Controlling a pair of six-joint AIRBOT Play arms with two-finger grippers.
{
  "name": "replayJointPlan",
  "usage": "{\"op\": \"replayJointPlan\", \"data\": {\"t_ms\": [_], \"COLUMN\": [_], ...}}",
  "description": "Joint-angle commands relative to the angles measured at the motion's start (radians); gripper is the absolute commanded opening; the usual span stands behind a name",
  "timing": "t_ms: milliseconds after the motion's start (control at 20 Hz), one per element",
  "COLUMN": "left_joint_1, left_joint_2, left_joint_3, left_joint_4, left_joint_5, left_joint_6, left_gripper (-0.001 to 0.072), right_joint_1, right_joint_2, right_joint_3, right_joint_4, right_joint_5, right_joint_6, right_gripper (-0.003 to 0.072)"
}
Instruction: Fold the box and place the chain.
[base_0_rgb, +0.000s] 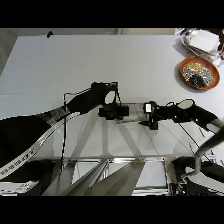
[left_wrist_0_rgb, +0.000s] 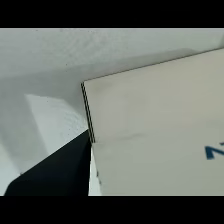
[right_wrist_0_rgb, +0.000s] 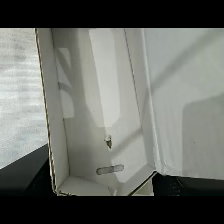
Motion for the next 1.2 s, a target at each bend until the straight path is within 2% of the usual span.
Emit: {"op": "replayJointPlan", "data": {"t_ms": [0,250,300,350,400,600,700,800,1050,1100,1150], "left_joint_1": [-0.014,-0.026,-0.026,-0.026,-0.026,-0.026,-0.026,-0.026,-0.026,-0.026,-0.026], "left_joint_2": [-0.023,-0.041,-0.042,-0.041,-0.041,-0.041,-0.041,-0.041,-0.041,-0.041,-0.041], "left_joint_3": [0.001,0.001,0.001,0.001,0.001,0.001,0.001,0.001,0.001,0.001,0.001], "left_joint_4": [0.013,0.028,0.028,0.027,0.027,0.027,0.027,0.027,0.027,0.027,0.027], "left_joint_5": [0.003,0.002,0.002,0.001,-0.002,-0.005,-0.005,-0.005,-0.005,-0.005,-0.005], "left_joint_6": [-0.019,-0.059,-0.059,-0.058,-0.058,-0.058,-0.058,-0.058,-0.058,-0.058,-0.058], "left_gripper": [0.0272,0.0268,0.0199,0.0055,0.0004,0.0004,0.002,0.0102,0.0116,0.0193,0.0324], "right_joint_1": [-0.001,-0.001,-0.001,-0.001,-0.001,-0.001,-0.001,-0.001,-0.001,-0.001,-0.001], "right_joint_2": [0.001,0.001,0.001,0.001,0.001,0.001,0.001,0.001,0.001,0.001,0.001], "right_joint_3": [0.0,0.0,0.0,0.0,0.0,0.0,0.0,0.0,0.0,0.0,0.0], "right_joint_4": [0.0,0.0,0.0,0.0,0.0,0.0,0.0,0.0,0.0,0.0,0.0], "right_joint_5": [0.0,0.0,0.0,0.0,0.0,0.0,0.0,0.0,0.0,0.0,0.0], "right_joint_6": [0.0,0.0,0.0,0.0,0.0,0.0,0.0,0.0,0.0,0.0,0.0], "right_gripper": [0.0457,0.0457,0.0457,0.0457,0.0457,0.0457,0.0457,0.0457,0.0457,0.0457,0.0457]}}
